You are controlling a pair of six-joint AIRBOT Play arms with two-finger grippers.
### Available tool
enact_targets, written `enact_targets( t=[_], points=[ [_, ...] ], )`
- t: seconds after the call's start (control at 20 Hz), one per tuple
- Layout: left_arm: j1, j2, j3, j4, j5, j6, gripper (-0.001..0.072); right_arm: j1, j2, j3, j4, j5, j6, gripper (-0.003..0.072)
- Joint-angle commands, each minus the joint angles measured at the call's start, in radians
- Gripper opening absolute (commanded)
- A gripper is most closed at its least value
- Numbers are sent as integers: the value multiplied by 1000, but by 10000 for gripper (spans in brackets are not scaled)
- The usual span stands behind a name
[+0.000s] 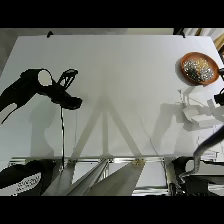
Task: Fold the box and place the chain.
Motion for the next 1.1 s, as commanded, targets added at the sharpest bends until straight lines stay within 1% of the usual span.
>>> enact_targets(
  t=[0.0,0.05,0.1,0.2,0.4,0.55,0.65,0.8,0.85,0.9,1.05],
  points=[
    [0,0,0,0,0,0,12,-12,-78,2,-11,6,-35,531],
    [0,0,0,0,0,0,12,-12,-87,2,-12,2,-34,509],
    [0,0,0,0,0,0,12,-12,-94,2,-11,-5,-33,391],
    [0,0,0,0,0,0,12,-12,-100,2,-11,6,-20,3],
    [0,0,0,0,0,0,12,5,-85,2,21,101,-19,9],
    [0,0,0,0,0,0,12,114,26,2,154,92,-52,8],
    [0,0,0,0,0,0,12,203,118,1,315,95,-56,8],
    [0,0,0,0,0,0,12,297,246,-12,698,87,-78,8],
    [0,0,0,0,0,0,12,324,285,-26,790,74,-91,8],
    [0,0,0,0,0,0,12,357,329,-48,854,49,-90,8],
    [0,0,0,0,0,0,12,463,465,-163,961,-23,-89,8]
  ],
)
